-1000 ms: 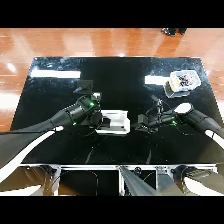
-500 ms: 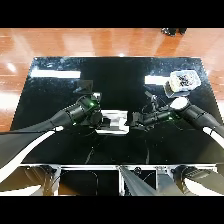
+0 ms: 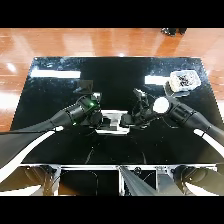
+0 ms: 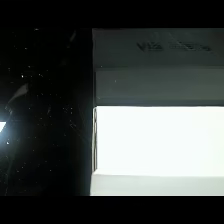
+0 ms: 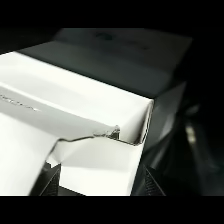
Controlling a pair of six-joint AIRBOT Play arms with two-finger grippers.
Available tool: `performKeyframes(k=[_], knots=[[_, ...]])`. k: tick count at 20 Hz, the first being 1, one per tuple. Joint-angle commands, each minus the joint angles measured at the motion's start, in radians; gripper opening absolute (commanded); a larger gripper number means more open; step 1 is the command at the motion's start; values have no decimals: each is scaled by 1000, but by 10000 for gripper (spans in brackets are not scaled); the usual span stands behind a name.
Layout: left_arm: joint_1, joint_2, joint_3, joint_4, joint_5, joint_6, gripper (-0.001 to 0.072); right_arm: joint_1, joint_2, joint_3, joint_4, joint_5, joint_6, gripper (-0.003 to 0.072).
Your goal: Fold the box and place the chain.
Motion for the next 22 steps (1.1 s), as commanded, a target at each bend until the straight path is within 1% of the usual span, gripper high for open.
performKeyframes(k=[1,3,5,10,13,14,15,16,18,22], knots=[[-1,-1,-1,0,0,0,22,92,-1,34,-223,-24,217,555],[-1,-1,-1,1,0,0,22,126,-1,45,-261,-32,270,554],[-1,-1,-1,1,0,0,22,142,-4,52,-263,-36,294,554],[-1,-1,-1,1,0,0,22,179,-42,104,-260,-33,305,554],[-1,-1,-1,1,0,0,22,186,-76,147,-261,-7,313,552],[-1,-1,-1,1,0,0,23,186,-82,155,-265,5,313,501],[-1,-1,-1,1,0,0,22,186,-83,156,-268,12,313,484],[-1,-1,-1,1,0,0,23,186,-83,156,-272,22,318,484],[-1,-1,-1,1,0,0,22,186,-83,156,-308,57,333,447],[-1,-1,-1,1,0,0,23,186,-83,156,-372,106,367,447]])
